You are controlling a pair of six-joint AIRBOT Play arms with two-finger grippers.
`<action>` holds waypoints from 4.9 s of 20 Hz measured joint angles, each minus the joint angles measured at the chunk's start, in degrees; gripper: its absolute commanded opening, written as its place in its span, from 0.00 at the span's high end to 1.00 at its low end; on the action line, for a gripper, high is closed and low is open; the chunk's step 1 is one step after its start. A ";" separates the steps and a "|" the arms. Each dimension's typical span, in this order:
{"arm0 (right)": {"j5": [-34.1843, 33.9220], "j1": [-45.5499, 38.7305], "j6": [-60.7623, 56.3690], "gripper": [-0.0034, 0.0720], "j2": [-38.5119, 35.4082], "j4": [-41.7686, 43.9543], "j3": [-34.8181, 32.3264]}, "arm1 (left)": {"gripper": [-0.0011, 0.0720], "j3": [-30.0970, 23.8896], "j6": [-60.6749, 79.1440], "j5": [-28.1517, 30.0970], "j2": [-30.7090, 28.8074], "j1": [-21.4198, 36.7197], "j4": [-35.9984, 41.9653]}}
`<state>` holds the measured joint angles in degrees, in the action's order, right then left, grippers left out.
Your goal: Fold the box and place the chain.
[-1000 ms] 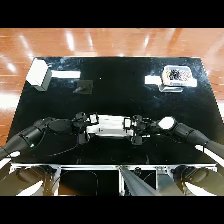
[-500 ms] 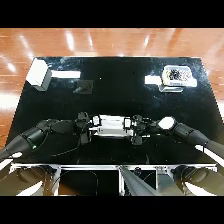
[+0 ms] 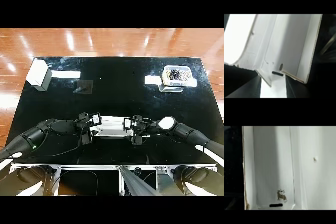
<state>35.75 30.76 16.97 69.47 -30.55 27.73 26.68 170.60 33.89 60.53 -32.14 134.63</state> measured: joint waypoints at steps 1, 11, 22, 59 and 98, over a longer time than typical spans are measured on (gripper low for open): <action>0.00 0.00 -0.02 0.20 0.00 0.00 0.00 | 0.43 0.00 0.00 0.02 0.00 0.00 0.44; -0.02 -0.02 0.00 0.20 0.00 0.00 0.00 | 0.37 0.00 -0.02 0.31 0.13 0.00 2.14; -0.13 0.00 -0.02 0.20 0.00 0.00 0.00 | 0.32 0.00 -0.04 0.61 1.09 0.00 2.80; -0.09 0.00 -0.07 0.20 0.00 0.02 0.00 | 0.42 0.07 -3.89 4.87 0.70 2.54 1.68; -0.20 0.00 -0.09 0.20 0.04 0.09 0.00 | 0.33 0.11 -4.09 0.15 1.09 -2.12 3.04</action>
<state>35.55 30.76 16.88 69.52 -30.46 27.73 26.79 166.52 34.04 61.63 -34.26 137.67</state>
